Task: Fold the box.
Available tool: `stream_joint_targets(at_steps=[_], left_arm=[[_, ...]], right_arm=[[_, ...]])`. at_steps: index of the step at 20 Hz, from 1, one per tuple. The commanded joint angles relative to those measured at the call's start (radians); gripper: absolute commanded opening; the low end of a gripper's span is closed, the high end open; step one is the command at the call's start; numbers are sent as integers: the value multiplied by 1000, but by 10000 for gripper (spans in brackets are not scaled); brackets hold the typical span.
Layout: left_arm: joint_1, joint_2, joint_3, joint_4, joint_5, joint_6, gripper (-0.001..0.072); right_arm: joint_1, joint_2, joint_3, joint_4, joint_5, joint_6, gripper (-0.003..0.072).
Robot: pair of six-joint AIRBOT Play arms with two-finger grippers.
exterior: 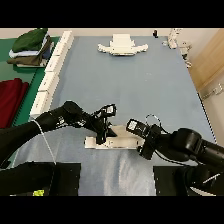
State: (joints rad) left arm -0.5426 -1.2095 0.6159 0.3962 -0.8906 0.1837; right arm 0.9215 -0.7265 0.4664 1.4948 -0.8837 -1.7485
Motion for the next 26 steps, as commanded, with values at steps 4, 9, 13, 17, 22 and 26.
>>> stream_joint_targets(at_steps=[4, 9, 13, 17, 22, 26], left_arm=[[0, 0, 0, 0, 0, 0, 14], [0, 0, 0, 0, 0, 0, 14], [0, 0, 0, 0, 0, 0, 14], [0, 0, 0, 0, 0, 0, 14], [0, 0, 0, 0, 0, 0, 14], [0, 0, 0, 0, 0, 0, 14]], right_arm=[[-356, -29, -45, 615, 40, -971, 719], [-413, -98, -67, 714, 37, -1140, 718], [-413, -101, -65, 713, 39, -1134, 718], [-413, -76, -63, 703, 38, -1095, 714], [-416, -88, -79, 707, 35, -1119, 710], [-460, -98, -120, 779, 63, -1246, 710]])
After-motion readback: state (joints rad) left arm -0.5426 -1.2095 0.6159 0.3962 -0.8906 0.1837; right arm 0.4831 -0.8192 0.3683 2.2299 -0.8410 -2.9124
